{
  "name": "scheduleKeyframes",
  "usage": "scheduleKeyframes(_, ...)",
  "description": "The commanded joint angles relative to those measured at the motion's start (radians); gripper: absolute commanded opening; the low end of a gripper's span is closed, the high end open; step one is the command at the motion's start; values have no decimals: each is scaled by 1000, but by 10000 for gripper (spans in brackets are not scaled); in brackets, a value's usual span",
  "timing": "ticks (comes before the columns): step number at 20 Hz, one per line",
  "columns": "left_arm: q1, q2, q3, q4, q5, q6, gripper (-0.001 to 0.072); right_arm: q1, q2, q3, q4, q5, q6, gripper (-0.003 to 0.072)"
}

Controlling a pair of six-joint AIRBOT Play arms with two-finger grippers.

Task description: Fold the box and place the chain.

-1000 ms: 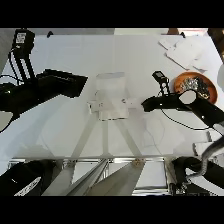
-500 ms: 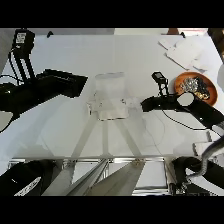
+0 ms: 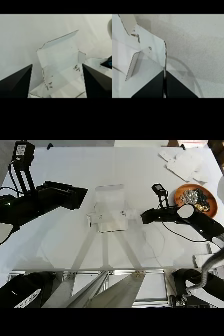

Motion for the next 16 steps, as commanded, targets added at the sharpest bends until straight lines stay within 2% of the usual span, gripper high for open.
scheduleKeyframes(1,0,-1,0,0,0,0,692,1,1,0,0,0,0,9)
scheduleKeyframes(10,2,-1,0,9,1,12,689,1,1,0,0,0,0,9)
scheduleKeyframes(11,2,-1,0,4,2,16,627,1,1,0,0,0,0,9)
scheduleKeyframes(13,22,-8,0,0,10,86,384,1,1,0,0,-1,0,9)
scheduleKeyframes(16,71,-78,30,-23,-3,179,390,1,1,0,0,-1,0,9)
